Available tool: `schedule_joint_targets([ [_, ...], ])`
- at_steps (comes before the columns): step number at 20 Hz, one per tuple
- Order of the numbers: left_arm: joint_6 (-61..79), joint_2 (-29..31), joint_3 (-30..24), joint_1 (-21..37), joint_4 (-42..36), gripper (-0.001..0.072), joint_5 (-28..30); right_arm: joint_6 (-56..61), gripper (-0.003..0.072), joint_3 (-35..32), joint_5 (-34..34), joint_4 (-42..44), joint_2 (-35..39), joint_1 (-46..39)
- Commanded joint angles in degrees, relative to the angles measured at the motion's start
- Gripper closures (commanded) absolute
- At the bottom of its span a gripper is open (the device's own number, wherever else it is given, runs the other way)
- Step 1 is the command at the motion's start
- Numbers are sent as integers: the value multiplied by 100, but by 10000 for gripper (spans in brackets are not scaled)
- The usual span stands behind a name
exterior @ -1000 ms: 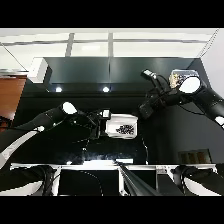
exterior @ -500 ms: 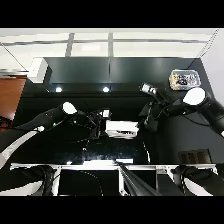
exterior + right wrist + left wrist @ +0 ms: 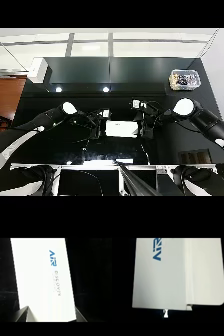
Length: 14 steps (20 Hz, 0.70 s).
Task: Fold the box and place the chain.
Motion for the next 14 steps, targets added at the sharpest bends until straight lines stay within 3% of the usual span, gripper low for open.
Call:
schedule_joint_targets([
  [1,2,-4,2,-2,-7,356,-2,-59,-26,42,-22,-24,7,44],
  [2,2,-4,2,-2,-7,356,-2,-28,100,44,-4,2,7,46],
  [3,4,-4,2,-2,-7,356,-2,28,289,44,46,59,7,46],
  [6,2,-4,2,-2,-7,356,-2,103,350,44,74,109,7,44],
  [7,2,-4,2,-2,-7,356,-2,151,445,44,96,109,7,46],
  [14,2,-4,2,-2,-4,356,-4,326,447,-13,-26,87,2,46],
])
